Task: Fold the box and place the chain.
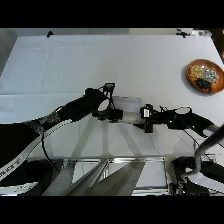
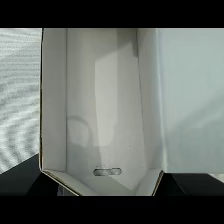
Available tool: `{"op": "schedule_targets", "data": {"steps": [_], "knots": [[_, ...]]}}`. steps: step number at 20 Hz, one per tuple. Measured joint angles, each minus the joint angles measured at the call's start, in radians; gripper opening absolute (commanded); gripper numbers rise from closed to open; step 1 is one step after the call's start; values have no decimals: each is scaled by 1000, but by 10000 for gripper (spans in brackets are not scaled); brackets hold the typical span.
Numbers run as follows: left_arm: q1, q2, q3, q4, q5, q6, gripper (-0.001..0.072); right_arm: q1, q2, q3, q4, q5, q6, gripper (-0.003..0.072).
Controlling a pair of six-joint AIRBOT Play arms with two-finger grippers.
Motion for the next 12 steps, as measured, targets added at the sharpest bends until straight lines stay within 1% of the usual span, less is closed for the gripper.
{"op": "schedule_targets", "data": {"steps": [2, 3, 5, 6, 7, 8, 9, 12], "knots": [[0, -7, 2, 9, 0, -11, 372, 0, 0, 0, 0, 0, 0, 238], [-1, -12, 2, 9, 0, -16, 331, 0, 0, 0, 0, 0, 0, 238], [-2, -27, 2, 11, -7, -22, 308, 0, 0, 0, 0, 0, 0, 238], [-3, -32, 3, 11, -11, -23, 234, 0, 0, 0, 0, 0, 0, 238], [-3, -37, 3, 11, -13, -26, 98, 0, 0, 0, 0, 0, 0, 238], [-4, -40, 3, 7, -12, -27, 18, 0, 0, 0, 0, 0, 0, 238], [-5, -42, 3, 11, -17, -31, 7, 0, 0, 0, -1, 0, -3, 238], [-6, -46, 4, 9, -19, -29, 6, 0, 0, 0, -1, 0, -3, 238]]}}
